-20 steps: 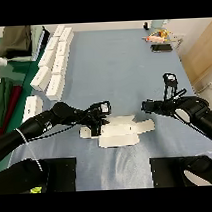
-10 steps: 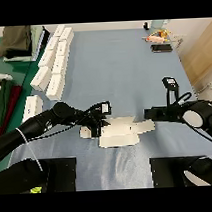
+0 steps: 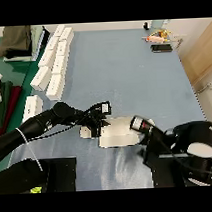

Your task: Fold the box.

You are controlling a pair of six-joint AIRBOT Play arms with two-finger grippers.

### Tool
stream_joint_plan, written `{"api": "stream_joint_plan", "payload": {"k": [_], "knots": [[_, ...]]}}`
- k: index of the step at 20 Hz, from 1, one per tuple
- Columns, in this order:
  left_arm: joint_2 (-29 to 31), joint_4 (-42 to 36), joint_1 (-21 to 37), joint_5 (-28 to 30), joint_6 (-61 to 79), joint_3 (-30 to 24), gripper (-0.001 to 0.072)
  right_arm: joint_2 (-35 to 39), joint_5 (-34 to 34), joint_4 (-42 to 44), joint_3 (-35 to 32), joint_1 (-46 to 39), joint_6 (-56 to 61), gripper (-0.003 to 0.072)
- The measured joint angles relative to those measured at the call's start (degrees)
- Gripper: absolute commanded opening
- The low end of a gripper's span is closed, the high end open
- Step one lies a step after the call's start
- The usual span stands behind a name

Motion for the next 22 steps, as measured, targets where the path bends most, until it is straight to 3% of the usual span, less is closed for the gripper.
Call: {"api": "stream_joint_plan", "payload": {"k": [5,12,17,22], "knots": [[0.00,0.00,0.00,0.00,0.00,0.00,0.0015,-2.23,-8.59,-11.69,-6.23,11.47,-9.86,0.0601],[0.00,0.00,0.00,0.00,-0.02,0.00,0.0015,-8.83,-21.44,-26.12,-8.09,14.16,-4.20,0.0596],[0.00,0.00,0.00,-0.02,0.00,0.00,0.0015,-10.86,-23.54,-32.30,-7.50,14.45,4.74,0.0594],[0.00,-0.02,0.00,0.00,-0.02,0.00,0.0015,-8.94,-18.34,-40.24,-4.39,14.47,22.16,0.0594]]}}
